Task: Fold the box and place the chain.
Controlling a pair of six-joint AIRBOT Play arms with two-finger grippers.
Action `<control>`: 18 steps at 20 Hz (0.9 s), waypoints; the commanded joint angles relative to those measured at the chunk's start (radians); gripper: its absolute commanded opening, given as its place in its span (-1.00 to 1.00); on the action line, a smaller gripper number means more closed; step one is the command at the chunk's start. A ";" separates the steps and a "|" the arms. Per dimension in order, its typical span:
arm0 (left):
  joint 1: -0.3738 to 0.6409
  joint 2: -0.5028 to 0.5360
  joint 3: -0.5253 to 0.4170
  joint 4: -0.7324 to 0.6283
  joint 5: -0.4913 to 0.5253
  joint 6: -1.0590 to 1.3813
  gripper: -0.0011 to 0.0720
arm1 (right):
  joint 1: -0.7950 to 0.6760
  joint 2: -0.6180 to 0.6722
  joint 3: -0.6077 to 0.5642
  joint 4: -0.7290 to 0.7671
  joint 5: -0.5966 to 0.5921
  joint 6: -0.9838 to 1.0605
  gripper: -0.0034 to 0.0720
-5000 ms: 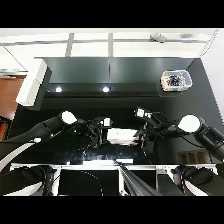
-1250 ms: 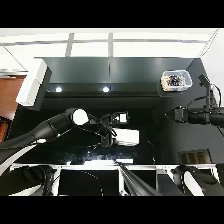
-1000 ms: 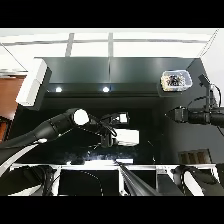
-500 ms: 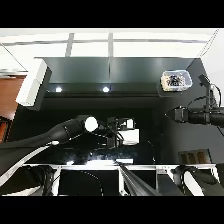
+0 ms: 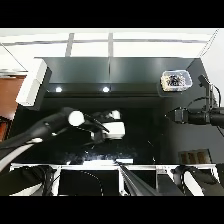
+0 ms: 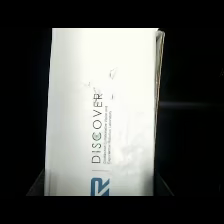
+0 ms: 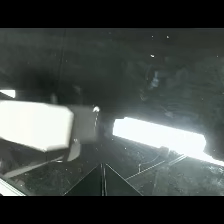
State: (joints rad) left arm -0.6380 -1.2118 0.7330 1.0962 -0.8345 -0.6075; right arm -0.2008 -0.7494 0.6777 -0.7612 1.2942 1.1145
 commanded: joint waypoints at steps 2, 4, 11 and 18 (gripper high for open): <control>0.413 0.223 -0.153 0.209 -0.293 -0.142 -0.17 | -0.001 0.001 0.001 0.000 0.007 0.000 -0.86; 0.709 0.320 -0.225 0.208 -0.336 -0.099 -0.17 | -0.001 0.001 0.001 0.000 0.003 0.000 -0.86; 1.230 0.326 -0.185 0.117 -0.157 -0.111 -0.17 | -0.001 0.000 0.001 0.000 -0.018 0.000 -0.86; 1.419 0.241 -0.043 0.204 -0.058 -0.186 -0.17 | -0.001 0.000 -0.012 0.001 -0.020 0.000 -0.86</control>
State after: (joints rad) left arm 0.7174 -0.9249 0.6449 1.2793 -0.9249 -0.7769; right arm -0.2008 -0.7494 0.6727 -0.7601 1.2755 1.1145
